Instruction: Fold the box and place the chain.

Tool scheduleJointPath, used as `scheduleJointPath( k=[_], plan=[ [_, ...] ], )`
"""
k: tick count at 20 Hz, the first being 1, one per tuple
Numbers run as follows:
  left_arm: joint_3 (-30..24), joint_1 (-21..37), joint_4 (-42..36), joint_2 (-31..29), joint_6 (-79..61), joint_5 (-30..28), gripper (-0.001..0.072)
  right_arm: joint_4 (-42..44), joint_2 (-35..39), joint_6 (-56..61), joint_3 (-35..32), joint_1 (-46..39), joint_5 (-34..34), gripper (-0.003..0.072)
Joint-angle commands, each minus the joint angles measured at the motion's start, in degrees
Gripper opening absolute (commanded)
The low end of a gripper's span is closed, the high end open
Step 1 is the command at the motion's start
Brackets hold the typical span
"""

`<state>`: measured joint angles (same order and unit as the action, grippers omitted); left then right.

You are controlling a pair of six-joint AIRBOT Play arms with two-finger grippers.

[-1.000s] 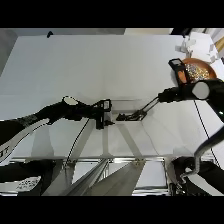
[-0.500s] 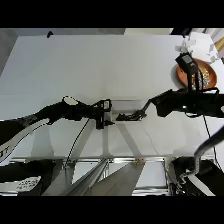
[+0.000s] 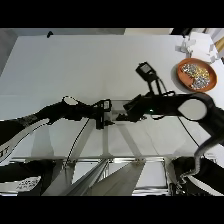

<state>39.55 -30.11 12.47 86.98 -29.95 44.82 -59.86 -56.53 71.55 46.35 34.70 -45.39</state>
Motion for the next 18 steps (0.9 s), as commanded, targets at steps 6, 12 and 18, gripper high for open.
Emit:
scheduleJointPath(
  k=[6, 12, 18],
  plan=[
    [0.00, 0.00, 0.00, 0.00, -0.02, 0.00, 0.0206, -0.57, -13.22, -0.02, 0.07, 4.50, 0.98, 0.0115],
    [0.00, 0.00, 0.02, 0.00, -0.02, 0.00, 0.0206, -2.99, -4.81, 0.00, 0.13, 0.35, -6.32, 0.0198],
    [0.00, 0.00, 0.02, 0.00, -0.02, 0.00, 0.0206, -10.58, 7.91, -25.81, 0.11, -14.88, -18.91, 0.0150]
  ],
)
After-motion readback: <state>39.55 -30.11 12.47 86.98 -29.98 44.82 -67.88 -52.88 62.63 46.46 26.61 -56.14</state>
